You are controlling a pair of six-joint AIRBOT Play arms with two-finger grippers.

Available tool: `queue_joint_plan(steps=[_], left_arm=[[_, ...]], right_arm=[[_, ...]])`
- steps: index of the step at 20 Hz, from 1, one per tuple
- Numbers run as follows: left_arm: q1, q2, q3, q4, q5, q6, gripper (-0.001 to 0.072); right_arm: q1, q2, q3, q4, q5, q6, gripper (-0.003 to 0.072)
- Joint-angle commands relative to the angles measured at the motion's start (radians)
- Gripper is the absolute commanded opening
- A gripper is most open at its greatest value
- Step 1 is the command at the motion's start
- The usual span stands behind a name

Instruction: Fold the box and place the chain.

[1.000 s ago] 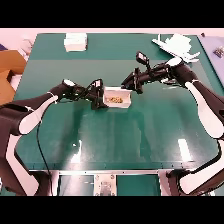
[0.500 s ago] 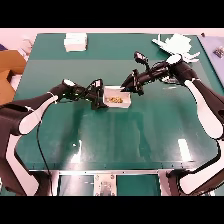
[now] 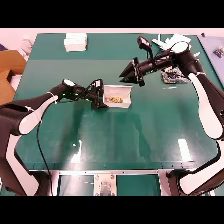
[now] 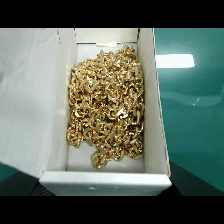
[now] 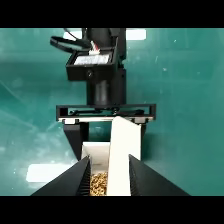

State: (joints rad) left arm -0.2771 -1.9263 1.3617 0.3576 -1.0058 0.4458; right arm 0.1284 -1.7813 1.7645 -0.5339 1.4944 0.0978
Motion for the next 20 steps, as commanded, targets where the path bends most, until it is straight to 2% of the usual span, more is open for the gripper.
queue_joint_plan(steps=[1, 8, 20], left_arm=[[0.001, 0.000, 0.000, 0.000, 0.000, 0.000, 0.0529], [0.000, 0.000, 0.000, 0.000, 0.000, 0.000, 0.0529], [0.001, 0.000, 0.000, 0.000, 0.000, 0.000, 0.0529]], right_arm=[[0.000, -0.023, 0.040, -0.022, -0.047, 0.014, 0.0291], [0.000, -0.163, 0.040, -0.028, -0.051, 0.003, 0.0260], [0.013, -0.173, 0.037, -0.088, 0.062, 0.082, 0.0263]])
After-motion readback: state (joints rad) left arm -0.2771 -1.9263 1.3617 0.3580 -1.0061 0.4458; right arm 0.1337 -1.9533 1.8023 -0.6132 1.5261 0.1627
